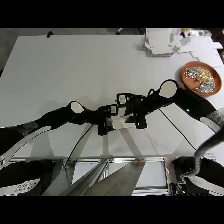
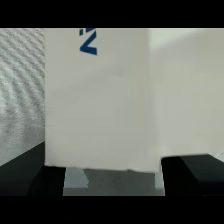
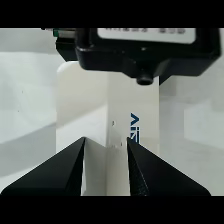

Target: Fold the box and place the chain.

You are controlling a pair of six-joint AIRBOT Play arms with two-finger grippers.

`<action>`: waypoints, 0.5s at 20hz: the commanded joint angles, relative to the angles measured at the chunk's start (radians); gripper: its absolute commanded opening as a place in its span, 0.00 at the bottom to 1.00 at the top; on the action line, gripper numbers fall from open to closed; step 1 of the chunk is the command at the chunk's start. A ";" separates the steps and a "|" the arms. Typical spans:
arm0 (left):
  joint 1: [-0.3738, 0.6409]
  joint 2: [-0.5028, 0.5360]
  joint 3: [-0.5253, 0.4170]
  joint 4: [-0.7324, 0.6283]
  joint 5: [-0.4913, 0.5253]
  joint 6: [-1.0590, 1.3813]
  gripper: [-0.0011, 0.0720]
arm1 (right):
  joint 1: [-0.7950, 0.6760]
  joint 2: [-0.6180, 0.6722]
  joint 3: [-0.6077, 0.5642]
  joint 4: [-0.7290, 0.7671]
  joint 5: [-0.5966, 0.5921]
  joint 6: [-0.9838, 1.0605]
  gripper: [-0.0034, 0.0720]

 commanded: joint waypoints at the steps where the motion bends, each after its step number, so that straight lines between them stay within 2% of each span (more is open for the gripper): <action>1: 0.001 0.001 0.000 0.000 0.000 0.000 0.39 | 0.006 0.001 0.000 -0.040 -0.014 0.003 0.44; 6: 0.001 0.001 0.000 0.000 0.000 0.000 0.39 | 0.006 0.001 0.000 -0.047 -0.064 0.003 0.42; 10: 0.001 0.001 0.000 0.000 0.000 0.000 0.39 | 0.006 0.001 -0.001 -0.091 -0.066 0.004 0.28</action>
